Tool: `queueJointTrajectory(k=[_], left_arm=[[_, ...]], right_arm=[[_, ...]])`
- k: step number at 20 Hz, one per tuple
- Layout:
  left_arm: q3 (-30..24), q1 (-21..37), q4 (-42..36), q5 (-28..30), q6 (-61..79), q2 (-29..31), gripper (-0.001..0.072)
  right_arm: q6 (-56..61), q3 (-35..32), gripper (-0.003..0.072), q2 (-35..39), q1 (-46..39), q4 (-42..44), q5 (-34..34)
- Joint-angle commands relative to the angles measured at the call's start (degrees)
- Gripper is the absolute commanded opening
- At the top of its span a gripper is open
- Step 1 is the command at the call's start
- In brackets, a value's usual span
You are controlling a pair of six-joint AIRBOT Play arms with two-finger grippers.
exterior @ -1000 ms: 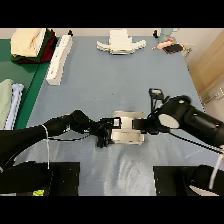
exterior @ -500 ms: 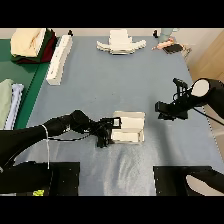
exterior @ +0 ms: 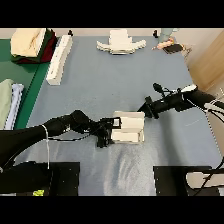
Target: Fold the box.
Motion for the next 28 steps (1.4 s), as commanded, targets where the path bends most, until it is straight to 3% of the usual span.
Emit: queueJointTrajectory(k=[1, 6, 20, 27, 28], left_arm=[[0.00, -0.02, 0.02, 0.02, 0.00, 0.04, 0.0465], [0.00, -0.02, 0.02, 0.02, 0.00, 0.04, 0.0465], [0.00, -0.02, 0.02, 0.02, 0.00, 0.04, 0.0465], [0.00, -0.02, 0.02, 0.00, 0.00, 0.04, 0.0464], [0.00, -0.02, 0.02, 0.00, 0.00, 0.04, 0.0465]], right_arm=[[-6.32, 0.00, 0.0002, -0.13, 3.48, 3.74, 5.14], [-6.38, -0.63, 0.0002, 8.31, 12.70, -10.56, 3.54], [-1.75, -13.09, 0.0003, 32.59, 43.45, -46.36, -34.38], [2.54, -24.57, 0.0005, 44.94, 55.60, -60.02, -46.18], [2.54, -25.38, 0.0052, 45.20, 55.74, -61.09, -46.23]])
